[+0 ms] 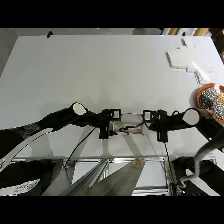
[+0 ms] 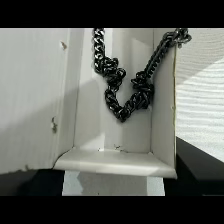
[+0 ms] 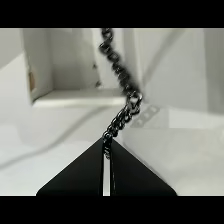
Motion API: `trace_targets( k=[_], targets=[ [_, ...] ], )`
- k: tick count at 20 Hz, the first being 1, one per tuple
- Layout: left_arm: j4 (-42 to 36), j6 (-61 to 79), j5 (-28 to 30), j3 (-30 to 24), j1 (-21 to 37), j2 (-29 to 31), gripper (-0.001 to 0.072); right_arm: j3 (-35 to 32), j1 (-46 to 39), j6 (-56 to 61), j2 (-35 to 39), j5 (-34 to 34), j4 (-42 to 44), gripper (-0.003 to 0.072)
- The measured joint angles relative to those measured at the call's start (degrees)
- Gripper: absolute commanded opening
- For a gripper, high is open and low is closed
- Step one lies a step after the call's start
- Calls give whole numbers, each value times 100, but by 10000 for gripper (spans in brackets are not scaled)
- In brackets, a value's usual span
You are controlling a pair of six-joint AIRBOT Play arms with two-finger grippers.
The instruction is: Fold the box and place the chain.
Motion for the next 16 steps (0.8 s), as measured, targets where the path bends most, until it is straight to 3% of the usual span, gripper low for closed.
trace_targets(
  k=[3,6,10,16],
  targets=[
    [2,0,0,0,0,0,393,136,264,223,776,713,-114,17],
    [2,0,0,0,0,0,393,321,796,315,1252,898,219,17],
    [0,0,0,0,0,0,393,468,1644,361,1287,-66,828,17],
    [0,0,0,0,0,0,393,518,2247,535,503,-1576,1314,41]
  ],
)
